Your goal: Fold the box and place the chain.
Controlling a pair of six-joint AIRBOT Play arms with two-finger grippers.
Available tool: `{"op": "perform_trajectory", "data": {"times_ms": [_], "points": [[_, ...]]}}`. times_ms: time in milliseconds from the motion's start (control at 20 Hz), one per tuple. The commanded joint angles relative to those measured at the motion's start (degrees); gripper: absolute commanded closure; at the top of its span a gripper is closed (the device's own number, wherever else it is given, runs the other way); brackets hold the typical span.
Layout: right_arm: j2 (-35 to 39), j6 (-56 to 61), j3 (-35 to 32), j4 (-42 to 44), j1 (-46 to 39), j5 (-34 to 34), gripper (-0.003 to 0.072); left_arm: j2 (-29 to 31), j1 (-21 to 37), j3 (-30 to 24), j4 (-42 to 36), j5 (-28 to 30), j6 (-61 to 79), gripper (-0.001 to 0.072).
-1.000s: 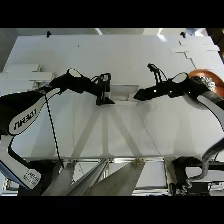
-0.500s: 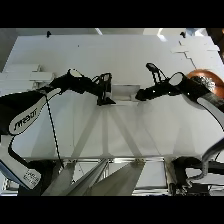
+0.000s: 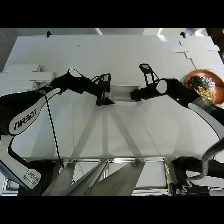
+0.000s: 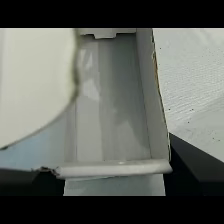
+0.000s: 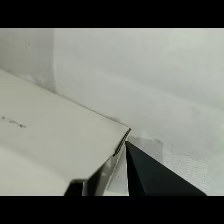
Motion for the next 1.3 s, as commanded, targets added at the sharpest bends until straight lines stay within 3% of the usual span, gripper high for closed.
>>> {"op": "perform_trajectory", "data": {"times_ms": [0,450,500,550,650,850,1000,1250], "points": [[0.1,10.6,0.1,-4.2,3.0,-3.0,0.0438,0.0,0.0,0.0,-0.2,0.2,-0.2,0.0413],[-0.5,29.6,0.1,-15.1,6.6,1.0,0.0451,0.0,0.0,0.0,-0.2,0.2,-0.2,0.0413],[-0.8,30.1,0.1,-15.2,6.8,1.0,0.0476,0.0,0.0,0.0,-0.2,0.2,-0.2,0.0413],[-1.1,30.1,0.1,-15.1,7.1,1.4,0.0609,0.0,0.0,0.0,-0.2,0.2,-0.2,0.0413],[-1.7,30.2,0.1,-15.2,7.7,1.6,0.0672,0.0,0.0,0.0,-0.2,0.2,-0.2,0.0413],[-1.9,31.0,0.1,-15.5,7.7,1.4,0.0671,0.0,0.0,0.0,-0.2,0.2,-0.2,0.0413],[-0.8,30.8,0.2,-15.3,7.7,-0.1,0.046,0.0,0.0,0.0,-0.2,0.2,-0.2,0.0413],[8.0,24.3,1.3,-15.6,5.0,2.1,0.0457,0.0,0.0,0.0,-0.2,0.2,-0.2,0.0413]]}}
